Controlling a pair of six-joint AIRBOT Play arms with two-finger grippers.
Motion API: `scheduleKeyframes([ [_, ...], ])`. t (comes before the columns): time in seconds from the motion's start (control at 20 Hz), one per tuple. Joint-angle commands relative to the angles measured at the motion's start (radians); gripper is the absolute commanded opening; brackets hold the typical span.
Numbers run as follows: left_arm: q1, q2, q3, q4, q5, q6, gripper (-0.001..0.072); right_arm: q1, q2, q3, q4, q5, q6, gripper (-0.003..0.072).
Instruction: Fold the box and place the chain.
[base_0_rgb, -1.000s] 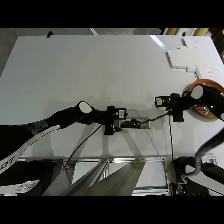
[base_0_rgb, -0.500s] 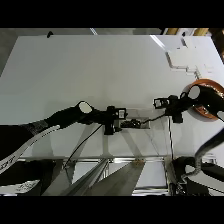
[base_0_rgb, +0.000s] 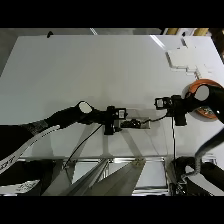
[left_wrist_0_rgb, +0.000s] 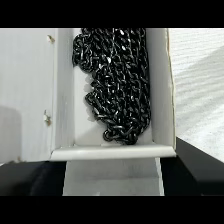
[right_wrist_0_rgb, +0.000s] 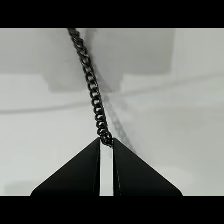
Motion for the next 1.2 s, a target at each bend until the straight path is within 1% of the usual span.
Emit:
scheduleKeyframes([
  [0.0,0.000,0.001,0.000,0.000,0.000,0.000,0.0218,0.107,0.118,0.000,0.077,0.099,0.066,0.0019],
  [0.1,0.000,0.001,0.000,0.000,0.000,0.000,0.0218,0.200,0.172,0.000,0.157,0.097,0.091,0.0020],
  [0.2,0.000,0.000,0.000,0.000,0.000,0.000,0.0218,0.284,0.200,0.000,0.233,0.065,0.091,0.0020],
  [0.3,0.000,0.001,0.000,0.000,0.000,0.000,0.0218,0.351,0.201,0.000,0.278,0.015,0.093,0.0020],
  [0.45,0.000,0.000,0.000,0.000,0.000,0.000,0.0218,0.426,0.201,0.000,0.282,-0.110,0.172,0.0020],
  [0.55,0.000,0.001,0.000,0.000,0.000,0.000,0.0218,0.460,0.200,0.000,0.293,-0.183,0.196,0.0020],
  [0.65,0.000,0.001,0.000,0.000,0.000,0.000,0.0218,0.480,0.189,0.000,0.323,-0.223,0.196,0.0020],
  [0.95,0.000,0.000,0.000,0.000,0.000,0.000,0.0218,0.490,0.116,0.000,0.325,-0.237,0.195,0.0021],
  [1.0,0.000,0.001,0.000,0.000,0.000,0.000,0.0218,0.490,0.109,0.000,0.325,-0.237,0.195,0.0053],
  [1.1,0.000,0.001,0.000,0.000,0.000,0.000,0.0218,0.487,0.115,0.005,0.296,-0.237,0.195,0.0235],
  [1.15,0.000,0.000,0.000,0.000,0.001,0.000,0.0218,0.477,0.122,0.013,0.277,-0.216,0.195,0.0240],
])
